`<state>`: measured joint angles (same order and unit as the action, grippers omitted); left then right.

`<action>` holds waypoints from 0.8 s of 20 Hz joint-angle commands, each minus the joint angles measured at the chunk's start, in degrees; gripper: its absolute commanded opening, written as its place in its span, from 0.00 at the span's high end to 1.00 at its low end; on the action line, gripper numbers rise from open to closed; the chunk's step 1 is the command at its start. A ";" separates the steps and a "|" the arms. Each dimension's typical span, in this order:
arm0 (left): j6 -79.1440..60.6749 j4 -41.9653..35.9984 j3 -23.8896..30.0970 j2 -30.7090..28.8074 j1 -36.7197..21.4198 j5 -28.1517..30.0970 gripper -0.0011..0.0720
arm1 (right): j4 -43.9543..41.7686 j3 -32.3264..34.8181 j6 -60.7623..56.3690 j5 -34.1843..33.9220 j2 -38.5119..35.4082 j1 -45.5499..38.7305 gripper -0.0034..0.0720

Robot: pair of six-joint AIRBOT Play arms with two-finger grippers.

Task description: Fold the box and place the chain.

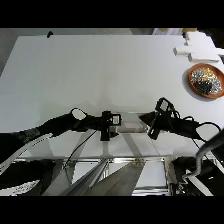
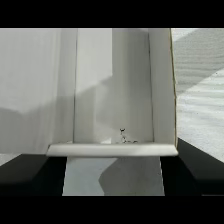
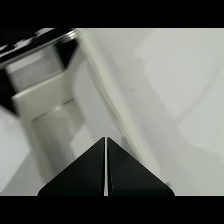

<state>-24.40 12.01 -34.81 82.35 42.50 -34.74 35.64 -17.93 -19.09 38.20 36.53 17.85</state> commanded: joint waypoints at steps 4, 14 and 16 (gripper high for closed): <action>0.00 0.02 -0.04 -0.04 0.04 0.02 0.54 | -3.96 -0.04 -4.33 -15.13 15.87 0.17 0.93; 0.00 0.02 -0.04 -0.04 0.04 0.02 0.54 | 7.78 -2.27 -14.60 -4.57 17.11 0.20 0.93; -0.02 0.02 -0.04 -0.04 0.04 0.00 0.54 | 15.26 -6.62 -15.47 4.42 13.60 0.20 0.93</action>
